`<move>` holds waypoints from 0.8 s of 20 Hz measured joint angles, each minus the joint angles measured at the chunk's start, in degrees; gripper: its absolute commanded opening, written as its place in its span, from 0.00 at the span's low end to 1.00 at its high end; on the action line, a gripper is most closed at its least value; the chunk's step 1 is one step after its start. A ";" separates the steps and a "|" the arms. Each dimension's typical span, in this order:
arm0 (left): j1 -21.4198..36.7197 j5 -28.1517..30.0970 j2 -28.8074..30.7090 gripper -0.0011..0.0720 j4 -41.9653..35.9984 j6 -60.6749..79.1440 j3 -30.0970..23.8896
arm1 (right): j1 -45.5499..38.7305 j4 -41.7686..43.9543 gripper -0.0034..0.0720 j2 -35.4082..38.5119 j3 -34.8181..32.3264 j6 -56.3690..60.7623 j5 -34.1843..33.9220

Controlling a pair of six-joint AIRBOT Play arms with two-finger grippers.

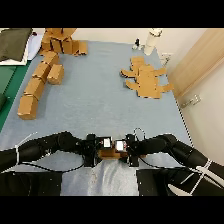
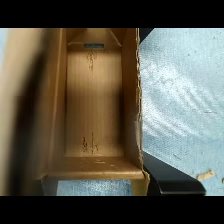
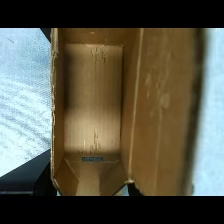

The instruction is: Fold the box.

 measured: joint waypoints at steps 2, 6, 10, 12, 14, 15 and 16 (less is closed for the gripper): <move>0.00 0.00 0.00 0.73 0.02 0.04 0.00 | 0.00 0.02 0.66 0.00 0.00 -0.02 0.00; 0.00 0.00 0.00 0.73 0.04 0.15 0.00 | 0.00 0.02 0.66 0.00 0.00 -0.04 -0.02; 0.00 0.02 0.00 0.73 0.07 0.17 0.00 | 0.00 0.02 0.66 0.00 0.00 -0.04 -0.02; 0.00 0.02 0.00 0.73 0.09 0.17 0.00 | 0.00 0.00 0.66 0.00 0.00 -0.07 -0.04; 0.00 0.02 0.00 0.73 0.09 0.17 0.00 | 0.00 0.11 0.66 0.00 0.00 -0.09 -0.31; 0.00 0.02 0.00 0.73 0.11 0.17 0.00 | 0.00 0.22 0.66 0.00 0.00 -0.11 -0.42; 0.00 0.02 0.00 0.73 0.11 0.20 -0.02 | 0.00 0.26 0.66 0.00 0.00 -0.11 -0.46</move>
